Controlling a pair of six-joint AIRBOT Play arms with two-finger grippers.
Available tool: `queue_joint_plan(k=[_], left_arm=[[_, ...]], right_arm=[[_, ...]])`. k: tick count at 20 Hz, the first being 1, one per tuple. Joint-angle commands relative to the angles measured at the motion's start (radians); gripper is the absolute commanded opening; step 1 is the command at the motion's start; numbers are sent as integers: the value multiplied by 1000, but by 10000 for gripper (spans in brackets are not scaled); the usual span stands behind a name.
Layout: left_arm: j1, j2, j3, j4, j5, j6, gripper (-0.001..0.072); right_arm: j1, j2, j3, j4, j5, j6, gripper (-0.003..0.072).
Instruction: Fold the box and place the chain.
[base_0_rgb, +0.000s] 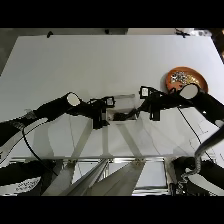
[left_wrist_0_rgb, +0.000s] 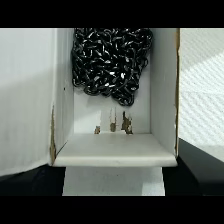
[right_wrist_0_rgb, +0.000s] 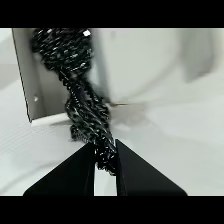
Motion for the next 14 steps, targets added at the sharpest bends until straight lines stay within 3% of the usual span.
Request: queue_joint_plan(k=[1,7,14], left_arm=[[0,0,0,0,0,0,392],[0,0,0,0,0,0,392],[0,0,0,0,0,0,392]], right_arm=[[1,148,1,6,-13,42,9],[1,327,1,209,-3,42,9],[5,334,1,415,34,102,8]])
